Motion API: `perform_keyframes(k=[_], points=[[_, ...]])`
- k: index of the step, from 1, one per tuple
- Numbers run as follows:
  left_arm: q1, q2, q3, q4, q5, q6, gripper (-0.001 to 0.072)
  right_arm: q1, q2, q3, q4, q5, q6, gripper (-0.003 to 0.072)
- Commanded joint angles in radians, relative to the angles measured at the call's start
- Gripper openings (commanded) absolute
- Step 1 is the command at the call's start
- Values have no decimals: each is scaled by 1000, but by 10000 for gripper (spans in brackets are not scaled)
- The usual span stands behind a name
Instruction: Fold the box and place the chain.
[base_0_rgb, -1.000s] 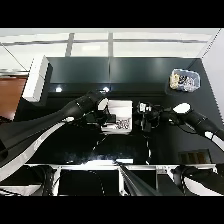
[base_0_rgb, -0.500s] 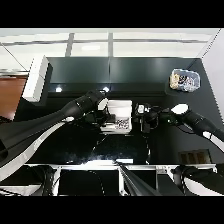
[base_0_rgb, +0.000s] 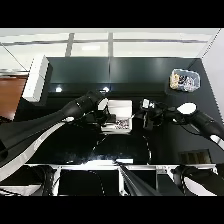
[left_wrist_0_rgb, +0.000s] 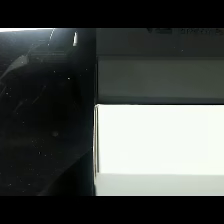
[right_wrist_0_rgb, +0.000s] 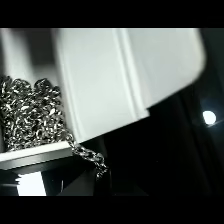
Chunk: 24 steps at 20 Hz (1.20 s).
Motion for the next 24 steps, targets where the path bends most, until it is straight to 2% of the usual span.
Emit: perform_keyframes(k=[1,4,8,12,13,15,18,21,24], points=[[0,0,1,0,-1,0,32,-13,124,3,-50,18,190,19],[0,0,1,0,0,0,32,-13,219,26,-21,120,385,19],[0,0,1,0,0,0,32,3,233,55,89,231,656,19],[0,0,1,0,0,0,32,106,206,32,42,153,754,21],[0,0,1,0,0,0,32,121,192,29,10,142,773,39],[0,0,1,1,1,0,32,114,186,30,-98,133,801,387],[0,0,1,0,-1,0,32,19,211,52,-200,145,803,386],[0,0,1,-4,-1,0,32,-87,240,81,-200,162,803,386],[0,0,1,-3,-2,2,33,-133,251,82,-197,172,803,386]])
